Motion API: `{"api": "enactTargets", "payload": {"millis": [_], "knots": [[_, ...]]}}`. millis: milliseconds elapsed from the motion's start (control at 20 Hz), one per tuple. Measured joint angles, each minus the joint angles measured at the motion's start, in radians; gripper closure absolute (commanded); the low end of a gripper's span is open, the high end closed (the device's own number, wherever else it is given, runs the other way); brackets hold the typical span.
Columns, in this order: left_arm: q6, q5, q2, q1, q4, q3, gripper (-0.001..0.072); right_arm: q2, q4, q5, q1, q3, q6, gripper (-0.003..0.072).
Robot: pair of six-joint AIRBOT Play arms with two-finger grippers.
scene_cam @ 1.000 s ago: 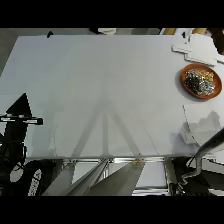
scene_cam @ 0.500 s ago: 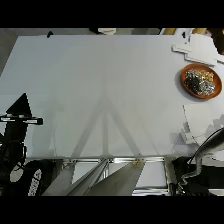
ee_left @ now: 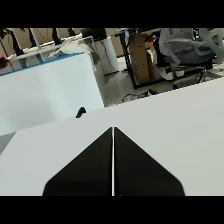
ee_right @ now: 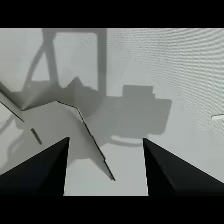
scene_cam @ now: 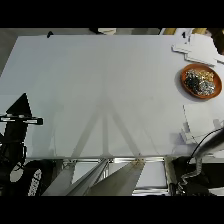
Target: Fold the box and place the chain.
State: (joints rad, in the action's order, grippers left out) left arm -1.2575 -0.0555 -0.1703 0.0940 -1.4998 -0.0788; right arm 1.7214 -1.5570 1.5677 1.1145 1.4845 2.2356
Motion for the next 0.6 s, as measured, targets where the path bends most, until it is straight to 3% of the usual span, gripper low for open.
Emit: {"api": "enactTargets", "payload": {"millis": [350, 450, 500, 550, 600], "knots": [[0.0, 0.0, 0.0, 0.0, 0.0, 0.0, 0.0697, 0.039, -0.07, 0.013, -0.002, -0.002, 0.093, 0.0358], [0.0, 0.0, 0.0, 0.0, 0.0, 0.0, 0.0697, 0.042, -0.079, 0.032, -0.003, -0.01, 0.108, 0.0517], [0.0, 0.0, 0.0, 0.0, 0.0, 0.0, 0.0697, 0.042, -0.081, 0.045, -0.004, -0.016, 0.114, 0.0544], [0.0, 0.0, 0.0, 0.0, 0.0, 0.0, 0.0697, 0.043, -0.079, 0.06, -0.006, -0.025, 0.119, 0.0634], [0.0, 0.0, 0.0, 0.0, 0.0, 0.0, 0.0697, 0.042, -0.08, 0.077, -0.009, -0.034, 0.124, 0.0671]]}}
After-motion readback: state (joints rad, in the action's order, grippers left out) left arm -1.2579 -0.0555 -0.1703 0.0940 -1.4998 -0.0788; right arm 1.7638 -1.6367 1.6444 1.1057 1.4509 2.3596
